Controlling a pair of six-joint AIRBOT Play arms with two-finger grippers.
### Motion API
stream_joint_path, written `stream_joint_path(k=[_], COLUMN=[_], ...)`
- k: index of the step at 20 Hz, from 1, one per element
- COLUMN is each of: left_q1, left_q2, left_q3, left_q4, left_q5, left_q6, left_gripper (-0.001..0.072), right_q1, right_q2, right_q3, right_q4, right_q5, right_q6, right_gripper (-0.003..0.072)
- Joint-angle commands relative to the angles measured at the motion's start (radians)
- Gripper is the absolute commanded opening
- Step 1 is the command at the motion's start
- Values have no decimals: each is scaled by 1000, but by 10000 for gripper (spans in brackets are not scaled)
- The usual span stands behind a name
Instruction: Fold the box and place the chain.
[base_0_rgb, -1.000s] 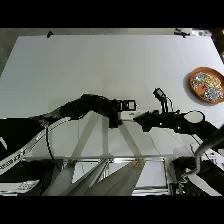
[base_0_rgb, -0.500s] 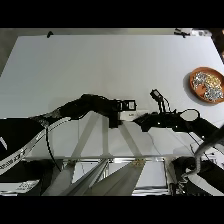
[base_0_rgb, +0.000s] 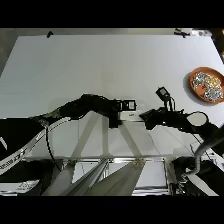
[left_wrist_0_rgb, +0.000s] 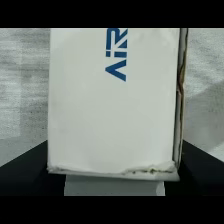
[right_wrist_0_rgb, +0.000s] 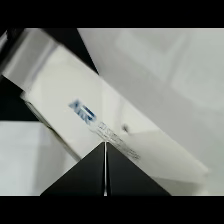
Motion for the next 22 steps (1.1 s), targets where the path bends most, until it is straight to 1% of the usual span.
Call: stream_joint_path(k=[1, 3, 6, 7, 9, 11, 12, 13, 20, 22], left_q1=[0, 0, 0, 0, 0, 0, 0, 0, -2, -4], left_q2=[0, 0, 0, 0, 0, 0, 0, 0, 0, 0], left_q3=[0, 0, 0, 0, 0, 0, 0, 0, 0, 0], left_q4=[1, 1, 1, 1, 1, 1, 1, 1, -3, -3], left_q5=[0, 0, 0, 0, 1, 0, 0, 1, 0, 4], left_q6=[0, 0, 0, 0, 0, 0, 0, 0, 0, -1], left_gripper=[275, 275, 275, 275, 275, 275, 275, 275, 275, 275], right_q1=[0, 0, 0, 0, 0, 0, 0, 0, 0, 0], right_q2=[96, 129, 151, 153, 152, 152, 151, 152, 152, 151], right_q3=[2, 3, 15, 23, 41, 51, 51, 51, 51, 51], right_q4=[-33, -179, -472, -538, -697, -879, -944, -980, -995, -1036], right_q5=[48, 146, 334, 363, 391, 399, 400, 397, 396, 394], right_q6=[39, 152, 355, 453, 585, 729, 784, 818, 822, 858], right_gripper=[15, 15, 15, 15, 14, 14, 14, 14, 15, 15])
